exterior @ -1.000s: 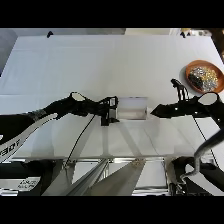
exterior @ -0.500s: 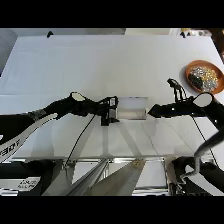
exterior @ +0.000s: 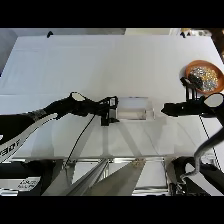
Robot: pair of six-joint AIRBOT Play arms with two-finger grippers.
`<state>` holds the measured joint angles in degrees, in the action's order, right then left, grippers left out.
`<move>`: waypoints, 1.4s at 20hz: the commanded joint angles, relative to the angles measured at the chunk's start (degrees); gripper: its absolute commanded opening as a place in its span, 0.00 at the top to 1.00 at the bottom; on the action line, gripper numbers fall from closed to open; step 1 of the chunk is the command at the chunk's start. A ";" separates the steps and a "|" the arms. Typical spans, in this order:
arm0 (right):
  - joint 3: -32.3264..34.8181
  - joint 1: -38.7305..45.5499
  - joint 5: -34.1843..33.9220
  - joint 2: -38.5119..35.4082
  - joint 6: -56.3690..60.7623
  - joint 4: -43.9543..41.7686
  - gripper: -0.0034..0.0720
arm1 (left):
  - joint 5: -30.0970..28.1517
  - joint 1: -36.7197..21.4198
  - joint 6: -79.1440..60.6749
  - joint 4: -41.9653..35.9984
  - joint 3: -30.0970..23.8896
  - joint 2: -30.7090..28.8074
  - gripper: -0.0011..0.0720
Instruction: Fold the box and place the chain.
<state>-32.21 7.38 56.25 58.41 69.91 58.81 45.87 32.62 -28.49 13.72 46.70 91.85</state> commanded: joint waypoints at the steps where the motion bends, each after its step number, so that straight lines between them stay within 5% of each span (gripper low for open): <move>1: 0.09 0.63 0.11 4.09 0.79 1.46 0.93 | 0.00 -0.02 0.00 0.02 0.00 0.00 0.80; 7: 0.09 -5.05 -1.40 10.16 -1.66 -3.19 0.93 | 0.00 -0.02 0.00 0.02 -0.02 0.00 0.80; 9: 0.07 -5.60 -1.44 9.49 -3.80 -7.02 0.79 | 0.00 -0.02 0.00 0.02 -0.02 0.00 0.80; 21: 0.04 -6.88 0.28 2.01 -5.68 -13.99 0.71 | 0.00 -0.02 0.00 0.02 -0.02 0.00 0.80; 28: 0.04 -11.37 -4.24 2.34 -3.69 -13.16 0.50 | 0.00 -0.02 0.00 0.02 -0.02 0.00 0.80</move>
<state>-32.14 -2.87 53.71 60.71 65.08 45.21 45.89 32.62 -28.49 13.74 46.70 91.85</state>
